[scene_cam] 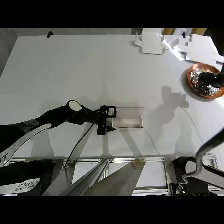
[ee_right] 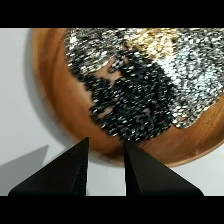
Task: Fold the box and place the chain.
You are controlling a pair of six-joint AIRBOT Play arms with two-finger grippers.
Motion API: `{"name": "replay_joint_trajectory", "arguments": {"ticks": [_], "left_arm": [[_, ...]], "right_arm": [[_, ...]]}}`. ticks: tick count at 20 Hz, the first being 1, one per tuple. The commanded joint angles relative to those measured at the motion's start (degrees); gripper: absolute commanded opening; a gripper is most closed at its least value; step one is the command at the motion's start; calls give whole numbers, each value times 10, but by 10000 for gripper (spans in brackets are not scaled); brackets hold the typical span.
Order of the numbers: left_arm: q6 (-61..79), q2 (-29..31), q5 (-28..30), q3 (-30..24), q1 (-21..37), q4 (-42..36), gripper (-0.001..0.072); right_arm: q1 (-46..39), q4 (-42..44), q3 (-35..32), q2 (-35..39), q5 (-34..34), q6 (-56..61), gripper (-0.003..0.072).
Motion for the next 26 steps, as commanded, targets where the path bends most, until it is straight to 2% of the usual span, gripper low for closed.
{"name": "replay_joint_trajectory", "arguments": {"ticks": [1,12,21,25,26], "left_arm": [[0,0,0,0,0,0,108],[0,0,0,0,0,0,108],[0,0,0,0,0,0,108],[0,0,0,0,0,0,108],[0,0,0,0,0,0,108]], "right_arm": [[-41,-3,0,-34,-49,-2,214],[-90,1,0,-84,-30,0,213],[-90,13,0,-123,-36,2,211],[-90,13,0,-125,-50,1,27],[-90,13,0,-124,-51,1,12]]}}
